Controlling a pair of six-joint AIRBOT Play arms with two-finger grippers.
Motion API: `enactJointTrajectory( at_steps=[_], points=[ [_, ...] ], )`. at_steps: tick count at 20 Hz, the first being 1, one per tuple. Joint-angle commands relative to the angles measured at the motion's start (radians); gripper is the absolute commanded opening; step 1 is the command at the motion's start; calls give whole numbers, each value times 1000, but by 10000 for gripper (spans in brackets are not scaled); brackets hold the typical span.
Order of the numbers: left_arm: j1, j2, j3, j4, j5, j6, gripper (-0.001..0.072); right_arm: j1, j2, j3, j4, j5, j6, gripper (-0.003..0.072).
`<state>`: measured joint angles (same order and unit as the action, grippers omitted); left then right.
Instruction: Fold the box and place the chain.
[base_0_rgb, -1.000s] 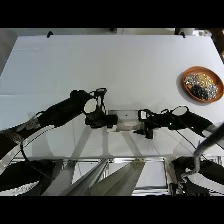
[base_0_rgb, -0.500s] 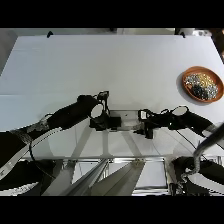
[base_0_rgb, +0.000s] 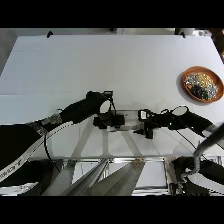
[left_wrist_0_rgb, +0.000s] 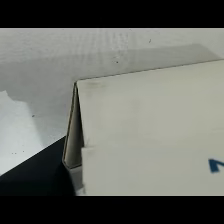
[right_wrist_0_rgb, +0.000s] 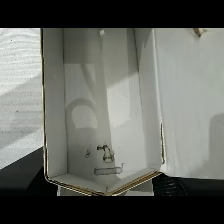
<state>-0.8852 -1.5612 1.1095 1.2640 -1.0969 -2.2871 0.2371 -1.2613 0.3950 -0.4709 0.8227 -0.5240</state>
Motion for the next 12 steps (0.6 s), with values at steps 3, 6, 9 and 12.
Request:
enactJointTrajectory(
  at_steps=[3,6,9,12],
  points=[
    [1,-17,11,36,-60,-33,373,0,0,1,0,0,0,408],
    [-3,-32,11,35,-59,-33,207,0,0,1,0,0,0,408],
    [-8,-34,11,39,-44,-34,189,0,0,1,0,0,0,408],
    [-16,-40,11,38,-31,-56,18,0,0,1,0,0,0,408]
  ],
)
